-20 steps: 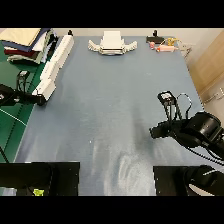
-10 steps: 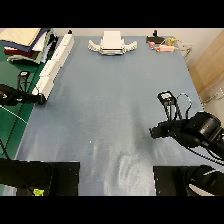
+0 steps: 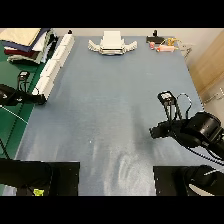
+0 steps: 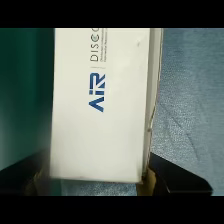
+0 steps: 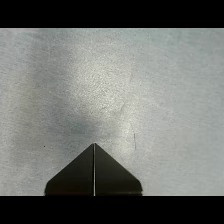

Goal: Fold the box.

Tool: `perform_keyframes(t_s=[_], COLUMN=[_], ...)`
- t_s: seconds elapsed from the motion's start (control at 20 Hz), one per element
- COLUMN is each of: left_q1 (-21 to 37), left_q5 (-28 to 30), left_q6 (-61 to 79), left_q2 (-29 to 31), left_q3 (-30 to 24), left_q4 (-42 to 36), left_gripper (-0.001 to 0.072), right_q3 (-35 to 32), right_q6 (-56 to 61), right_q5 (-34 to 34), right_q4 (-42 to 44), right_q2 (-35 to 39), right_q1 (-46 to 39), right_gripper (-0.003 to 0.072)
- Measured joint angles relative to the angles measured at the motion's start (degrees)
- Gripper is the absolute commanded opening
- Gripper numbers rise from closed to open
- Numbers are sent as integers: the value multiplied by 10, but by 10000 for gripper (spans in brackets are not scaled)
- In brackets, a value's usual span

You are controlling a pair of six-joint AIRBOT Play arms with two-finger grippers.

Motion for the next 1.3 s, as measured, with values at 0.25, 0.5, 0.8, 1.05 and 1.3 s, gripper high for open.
perform_keyframes(t_s=[0.25,0.5,0.8,1.05,1.3], left_q1=[0,0,-5,-85,-248], left_q5=[-9,-57,-164,-260,-303], left_q6=[0,0,-10,-57,-126], left_q2=[10,72,197,284,285], left_q3=[1,3,5,5,23], left_q4=[2,31,67,72,66], left_gripper=[702,701,695,15,14], right_q3=[0,0,0,0,0], right_q6=[0,0,0,0,0], right_q5=[0,0,0,0,0], right_q4=[0,0,0,0,0], right_q2=[0,0,0,0,0], right_q1=[0,0,0,0,0], right_gripper=[3,3,3,3,3])
